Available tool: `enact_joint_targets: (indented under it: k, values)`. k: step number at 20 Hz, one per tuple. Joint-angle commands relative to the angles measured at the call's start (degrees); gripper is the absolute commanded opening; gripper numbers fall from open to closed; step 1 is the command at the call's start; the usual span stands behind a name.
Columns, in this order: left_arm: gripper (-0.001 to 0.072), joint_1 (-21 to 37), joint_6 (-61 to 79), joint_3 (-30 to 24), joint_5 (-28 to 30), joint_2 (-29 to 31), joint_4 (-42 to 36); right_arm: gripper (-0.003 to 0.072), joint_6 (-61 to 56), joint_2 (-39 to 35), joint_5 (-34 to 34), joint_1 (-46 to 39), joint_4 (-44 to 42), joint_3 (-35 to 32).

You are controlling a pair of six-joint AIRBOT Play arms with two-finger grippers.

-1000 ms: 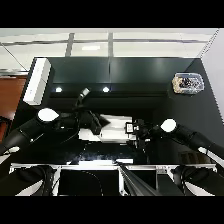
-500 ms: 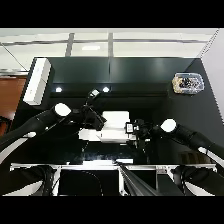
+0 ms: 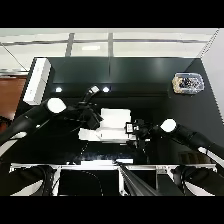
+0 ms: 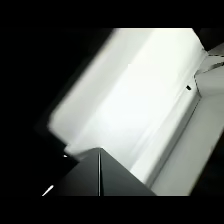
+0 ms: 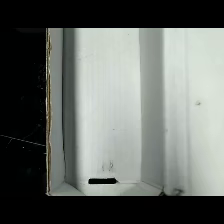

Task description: Fold the box and place the chain.

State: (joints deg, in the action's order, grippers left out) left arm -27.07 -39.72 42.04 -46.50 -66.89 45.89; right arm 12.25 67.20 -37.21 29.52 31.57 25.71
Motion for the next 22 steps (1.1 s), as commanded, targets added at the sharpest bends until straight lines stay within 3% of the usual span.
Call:
enact_joint_targets:
  k: [1, 3, 4, 6, 7, 11, 13, 16, 20, 21, 22]
  values:
    - [0.0027, 3.41, -1.81, -4.13, -5.33, 7.98, 2.25, 0.0234, 0.00, -0.02, -0.02, 0.04, 0.00, -0.02]
    - [0.0029, 4.31, 4.55, -7.85, -12.20, 9.35, 1.44, 0.0234, 0.00, -0.02, -0.02, 0.04, 0.00, -0.02]
    - [0.0100, 4.26, 8.74, -9.01, -15.54, 9.29, 3.21, 0.0234, 0.00, -0.02, -0.02, 0.04, 0.00, -0.02]
    - [0.0646, 4.28, 13.64, -10.34, -14.88, 9.31, 4.96, 0.0234, 0.00, -0.02, -0.02, 0.04, 0.00, -0.02]
    - [0.0705, 4.26, 16.50, -10.67, -12.37, 9.31, 4.90, 0.0234, 0.00, -0.02, -0.02, 0.04, 0.00, -0.02]
    - [0.0704, 1.99, 32.89, -11.41, -3.02, 8.50, 4.46, 0.0234, 0.00, -0.02, -0.02, 0.04, 0.00, -0.02]
    - [0.0703, 0.26, 34.07, -11.41, 0.50, 6.93, 4.17, 0.0234, 0.00, -0.02, -0.02, 0.04, 0.00, -0.02]
    - [0.0677, -2.14, 34.05, -11.41, 1.33, 4.44, 2.62, 0.0234, 0.00, -0.02, -0.02, 0.04, 0.00, -0.02]
    - [0.0332, -2.89, 34.05, -11.41, 4.24, 2.56, -6.71, 0.0234, 0.00, -0.02, -0.02, 0.04, 0.00, -0.02]
    - [0.0303, -2.89, 34.21, -11.39, 4.55, 2.10, -7.89, 0.0234, 0.00, -0.02, -0.02, 0.04, 0.00, -0.02]
    - [0.0226, -2.89, 34.21, -11.41, 4.46, 1.79, -8.70, 0.0234, 0.00, -0.02, 0.00, 0.04, 0.00, -0.02]
